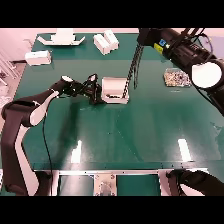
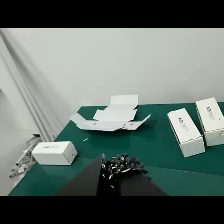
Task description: Fold the box and place the chain.
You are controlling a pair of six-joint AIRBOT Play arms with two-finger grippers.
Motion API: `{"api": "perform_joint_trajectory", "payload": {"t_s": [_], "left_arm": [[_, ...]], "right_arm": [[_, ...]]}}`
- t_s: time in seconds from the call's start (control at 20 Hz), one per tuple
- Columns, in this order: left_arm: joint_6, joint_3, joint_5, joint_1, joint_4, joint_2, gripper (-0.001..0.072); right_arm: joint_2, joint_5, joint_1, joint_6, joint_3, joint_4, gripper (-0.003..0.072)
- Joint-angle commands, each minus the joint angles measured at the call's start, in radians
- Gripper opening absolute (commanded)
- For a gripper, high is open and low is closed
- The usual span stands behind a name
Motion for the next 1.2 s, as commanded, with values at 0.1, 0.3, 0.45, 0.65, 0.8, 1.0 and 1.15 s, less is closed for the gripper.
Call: {"api": "perform_joint_trajectory", "payload": {"t_s": [0.1, 0.3, 0.45, 0.65, 0.8, 1.0, 1.15], "left_arm": [[0.000, 0.000, 0.000, 0.000, 0.000, 0.000, 0.0477], [0.000, 0.000, 0.000, 0.000, 0.000, 0.000, 0.0477], [0.000, 0.000, 0.000, 0.000, -0.001, 0.000, 0.0477], [0.000, 0.000, 0.000, 0.000, -0.001, 0.000, 0.0477], [0.000, 0.000, 0.000, 0.000, -0.001, 0.000, 0.0477], [0.000, 0.000, -0.001, 0.000, -0.002, 0.000, 0.0477], [0.000, 0.000, -0.007, 0.000, -0.002, 0.000, 0.0477]], "right_arm": [[-0.044, -0.003, 0.014, 0.002, 0.002, 0.030, 0.0006], [-0.055, -0.060, 0.038, 0.003, 0.002, 0.030, 0.0006], [-0.067, -0.069, 0.055, 0.002, 0.039, 0.030, 0.0006], [-0.079, -0.069, 0.076, -0.001, 0.064, 0.030, 0.0006], [-0.092, -0.070, 0.096, 0.000, 0.079, 0.033, 0.0006], [-0.099, -0.056, 0.106, -0.002, 0.084, 0.029, 0.0006], [-0.134, 0.005, 0.105, -0.002, 0.084, 0.029, 0.0006]]}}
